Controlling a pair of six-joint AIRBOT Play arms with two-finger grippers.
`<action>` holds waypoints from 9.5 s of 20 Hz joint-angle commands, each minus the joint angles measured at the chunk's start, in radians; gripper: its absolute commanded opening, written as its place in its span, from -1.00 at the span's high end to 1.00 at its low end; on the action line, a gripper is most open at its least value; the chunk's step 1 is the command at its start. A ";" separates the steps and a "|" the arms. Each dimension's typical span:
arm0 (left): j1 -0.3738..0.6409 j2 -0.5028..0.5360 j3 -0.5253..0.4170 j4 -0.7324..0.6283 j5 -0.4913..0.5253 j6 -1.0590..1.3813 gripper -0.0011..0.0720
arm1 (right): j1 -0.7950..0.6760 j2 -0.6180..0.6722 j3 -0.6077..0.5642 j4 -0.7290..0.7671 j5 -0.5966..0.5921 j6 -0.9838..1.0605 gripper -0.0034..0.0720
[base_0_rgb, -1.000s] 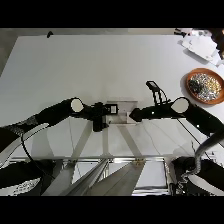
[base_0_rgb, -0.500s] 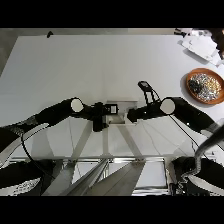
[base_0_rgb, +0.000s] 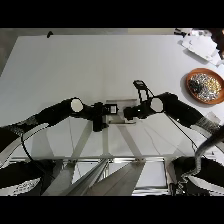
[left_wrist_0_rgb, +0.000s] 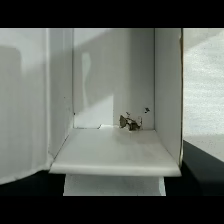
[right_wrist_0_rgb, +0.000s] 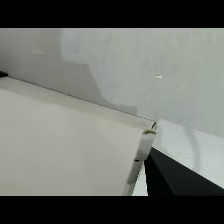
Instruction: Fold the box and place the chain.
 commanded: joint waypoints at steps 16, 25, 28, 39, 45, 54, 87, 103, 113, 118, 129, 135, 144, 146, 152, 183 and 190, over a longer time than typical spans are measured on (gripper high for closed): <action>-0.001 0.000 0.000 0.000 0.001 0.000 0.94 | 0.058 -0.013 0.002 -0.223 0.145 0.275 -0.16; -0.001 0.000 0.000 0.000 0.000 0.000 0.94 | 0.058 -0.021 0.003 -0.299 0.072 0.269 -0.21; -0.001 0.000 0.000 0.000 0.000 0.000 0.94 | 0.058 -0.021 0.006 -0.299 0.032 0.262 -0.20; -0.001 0.000 0.000 0.000 0.001 0.000 0.94 | 0.058 -0.080 0.037 -0.273 0.048 0.211 0.18; -0.001 0.000 0.000 0.000 0.001 0.000 0.94 | 0.058 -0.091 0.038 -0.274 0.039 0.210 0.87; -0.001 0.000 0.000 0.000 0.001 0.000 0.94 | 0.058 -0.091 0.038 -0.265 0.009 0.210 0.55; -0.001 0.000 0.000 0.000 0.000 0.000 0.94 | -1.054 0.063 0.192 -0.268 -0.122 -0.393 -0.27; -0.001 0.000 0.000 0.000 0.001 0.000 0.94 | -1.095 -0.314 0.359 -0.003 -0.033 -0.479 -0.07; -0.001 0.000 0.000 0.000 0.001 0.000 0.94 | -1.095 -0.224 0.359 0.008 -0.005 -0.479 0.87; -0.001 0.000 0.000 0.000 0.001 0.000 0.94 | -1.095 -0.029 0.359 0.005 0.013 -0.526 0.87; -0.001 0.000 0.000 0.000 0.001 0.000 0.94 | -1.095 0.426 0.359 0.120 0.233 -0.621 0.87; -0.001 0.000 0.000 0.000 0.000 0.000 0.94 | -1.041 0.537 0.357 0.295 0.410 -0.673 0.87; -0.001 0.000 0.000 0.000 0.001 0.000 0.94 | -0.567 0.537 0.229 0.174 0.333 -0.595 0.87; -0.001 0.000 0.000 0.000 0.001 0.000 0.94 | -0.521 0.537 0.223 0.138 0.333 -0.565 0.87; -0.001 0.000 0.000 0.000 0.001 0.000 0.94 | -0.368 0.537 0.115 0.138 0.320 -0.555 0.87; -0.001 0.000 0.000 0.000 0.001 0.000 0.94 | 0.042 0.154 -0.118 0.240 -0.247 -0.459 0.86; -0.001 0.000 0.000 0.000 0.001 0.000 0.94 | 0.042 0.154 -0.118 0.240 -0.246 -0.459 0.58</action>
